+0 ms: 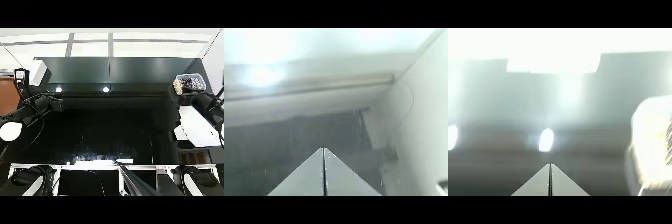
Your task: Fold the box and place the chain.
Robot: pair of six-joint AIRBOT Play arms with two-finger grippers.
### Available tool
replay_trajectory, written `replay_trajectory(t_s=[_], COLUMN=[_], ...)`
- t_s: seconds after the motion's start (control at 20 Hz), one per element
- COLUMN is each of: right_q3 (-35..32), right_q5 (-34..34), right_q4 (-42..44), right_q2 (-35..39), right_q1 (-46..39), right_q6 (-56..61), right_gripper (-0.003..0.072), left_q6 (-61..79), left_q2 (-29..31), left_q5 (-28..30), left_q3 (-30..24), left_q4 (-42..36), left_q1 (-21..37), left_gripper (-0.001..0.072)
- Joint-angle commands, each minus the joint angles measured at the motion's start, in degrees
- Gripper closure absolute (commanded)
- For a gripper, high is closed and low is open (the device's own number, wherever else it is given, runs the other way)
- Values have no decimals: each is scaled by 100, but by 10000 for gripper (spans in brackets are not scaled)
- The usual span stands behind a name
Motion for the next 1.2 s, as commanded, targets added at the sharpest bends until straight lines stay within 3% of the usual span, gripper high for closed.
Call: replay_trajectory(t_s=[0.0, 0.05, 0.1, 0.25, 0.45, 0.65, 0.75, 0.9, 1.15], right_q3=[-4, -2, 13, 470, 2094, 3550, 3650, 3650, 3650], right_q5=[-1816, -2050, -2026, -391, 1488, 4207, 4572, 4365, 5149], right_q4=[275, 273, 278, 4, -1172, -1947, -2446, -2931, -2341], right_q2=[-59, -149, -284, -1064, -2872, -4273, -4500, -4701, -5132], right_q1=[2, -13, -90, -850, -3456, -5346, -5777, -5960, -5862], right_q6=[-4, -9, -4, 4, 1517, 1504, 1134, 938, -1856], right_gripper=[649, 369, -14, -32, -26, -25, -25, -24, -23], left_q6=[2, 9, 7, 11, 31, 247, 245, 243, 243], left_q2=[-315, -437, -570, -807, -813, -813, -815, -815, -815], left_q5=[562, 544, 595, 529, 11, -437, -476, -472, -457], left_q3=[0, 2, 2, 15, 13, 13, 13, 13, 13], left_q4=[-234, -278, -271, -271, -138, 560, 616, 601, 525], left_q1=[-4, -9, -31, -118, -323, -723, -931, -1165, -1255], left_gripper=[583, 210, -11, -10, -10, -10, -10, -9, -9])
